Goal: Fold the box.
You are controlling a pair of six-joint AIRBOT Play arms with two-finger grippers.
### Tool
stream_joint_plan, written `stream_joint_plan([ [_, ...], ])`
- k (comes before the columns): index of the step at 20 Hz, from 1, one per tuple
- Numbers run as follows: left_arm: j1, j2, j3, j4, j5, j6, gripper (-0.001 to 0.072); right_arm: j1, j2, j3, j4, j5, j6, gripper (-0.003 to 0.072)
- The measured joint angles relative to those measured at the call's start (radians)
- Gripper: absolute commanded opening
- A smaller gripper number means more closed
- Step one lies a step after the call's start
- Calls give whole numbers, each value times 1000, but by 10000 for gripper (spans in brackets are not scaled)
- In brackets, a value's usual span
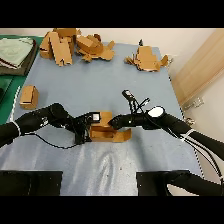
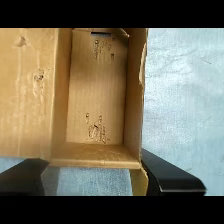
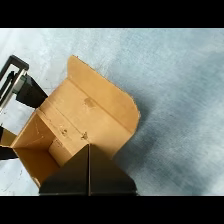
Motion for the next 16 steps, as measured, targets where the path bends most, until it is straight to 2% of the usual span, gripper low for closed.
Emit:
stream_joint_plan([
  [16, -83, 1, 0, 80, 93, 8, 356, -2, 24, 0, -43, -5, -1, 3],
])
